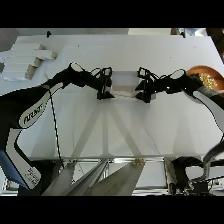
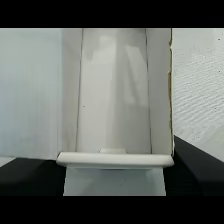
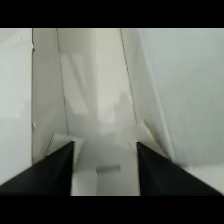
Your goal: Fold the box and place the chain.
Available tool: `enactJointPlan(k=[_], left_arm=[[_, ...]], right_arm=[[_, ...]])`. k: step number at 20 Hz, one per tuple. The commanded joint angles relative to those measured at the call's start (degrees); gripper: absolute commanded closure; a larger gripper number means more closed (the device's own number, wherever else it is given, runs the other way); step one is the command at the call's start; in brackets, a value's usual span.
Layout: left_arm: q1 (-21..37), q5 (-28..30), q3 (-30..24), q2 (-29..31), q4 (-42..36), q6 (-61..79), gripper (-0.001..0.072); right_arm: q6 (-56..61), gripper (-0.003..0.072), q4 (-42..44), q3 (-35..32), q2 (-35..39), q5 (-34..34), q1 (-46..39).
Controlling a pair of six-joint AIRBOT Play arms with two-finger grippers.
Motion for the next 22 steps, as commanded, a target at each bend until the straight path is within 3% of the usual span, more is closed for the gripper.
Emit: enactJointPlan(k=[1, 3, 6, 7, 12, 17, 22], left_arm=[[-0.02, 0.11, -0.02, -0.02, -0.11, -0.24, 0.0314], [-0.02, 0.09, -0.02, -0.02, -0.09, -0.26, 0.0314], [-0.02, 0.09, -0.02, -0.02, -0.09, -0.26, 0.0314], [-0.02, 0.09, -0.02, -0.02, -0.09, -0.24, 0.0314], [-0.02, 0.09, -0.02, -0.02, -0.11, -0.26, 0.0314], [-0.02, 0.09, -0.02, -0.02, -0.09, -0.24, 0.0314], [-0.02, 0.09, -0.02, -0.02, -0.11, -0.26, 0.0314]], right_arm=[[0.55, 0.0408, -2.05, 0.00, -0.22, 0.04, 0.09], [2.19, 0.0521, -3.06, 0.00, -0.20, 0.31, 0.09], [5.97, 0.0544, -3.78, 0.02, -0.07, 0.55, 0.09], [6.10, 0.0602, -3.50, 0.02, 0.17, 0.85, 0.09], [6.10, 0.0654, -3.23, 0.02, 5.07, 0.72, 0.09], [6.40, 0.0657, -2.99, 0.02, 11.32, 1.31, -0.17], [29.42, 0.0675, -3.34, 0.02, 17.31, 2.27, -8.35]])
